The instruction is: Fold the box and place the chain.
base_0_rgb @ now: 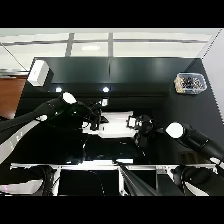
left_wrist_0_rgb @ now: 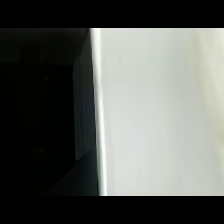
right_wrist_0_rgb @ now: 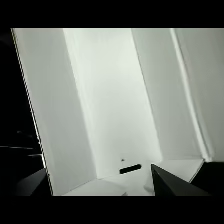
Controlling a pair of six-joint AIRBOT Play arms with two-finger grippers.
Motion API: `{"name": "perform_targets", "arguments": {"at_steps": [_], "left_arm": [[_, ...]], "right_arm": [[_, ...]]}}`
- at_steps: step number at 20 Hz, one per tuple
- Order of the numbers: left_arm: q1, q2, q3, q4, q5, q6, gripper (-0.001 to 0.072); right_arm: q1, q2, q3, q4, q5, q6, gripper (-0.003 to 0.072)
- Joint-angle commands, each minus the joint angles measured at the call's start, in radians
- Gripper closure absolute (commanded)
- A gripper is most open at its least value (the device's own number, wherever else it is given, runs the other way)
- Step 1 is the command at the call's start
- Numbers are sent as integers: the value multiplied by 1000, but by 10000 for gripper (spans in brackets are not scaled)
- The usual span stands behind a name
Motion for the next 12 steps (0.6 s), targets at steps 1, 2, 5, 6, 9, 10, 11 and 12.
{"name": "perform_targets", "arguments": {"at_steps": [1,2,5,6,9,10,11,12], "left_arm": [[0,0,0,2,-1,1,682],[0,0,0,2,-2,1,682],[0,0,0,2,-10,1,682],[0,0,0,2,-11,1,682],[0,0,0,2,-11,1,682],[0,0,0,2,-11,1,682],[0,0,0,2,-11,1,682],[0,0,0,2,-11,1,682]], "right_arm": [[11,18,58,-115,10,10,-23],[3,22,76,-136,46,13,-23],[-48,27,106,-134,75,15,-22],[-68,27,107,-134,74,15,-23],[-111,26,107,-89,101,10,-23],[-111,24,106,-58,112,-21,-23],[-111,15,106,-13,114,-70,-23],[-111,2,106,34,114,-113,-23]]}}
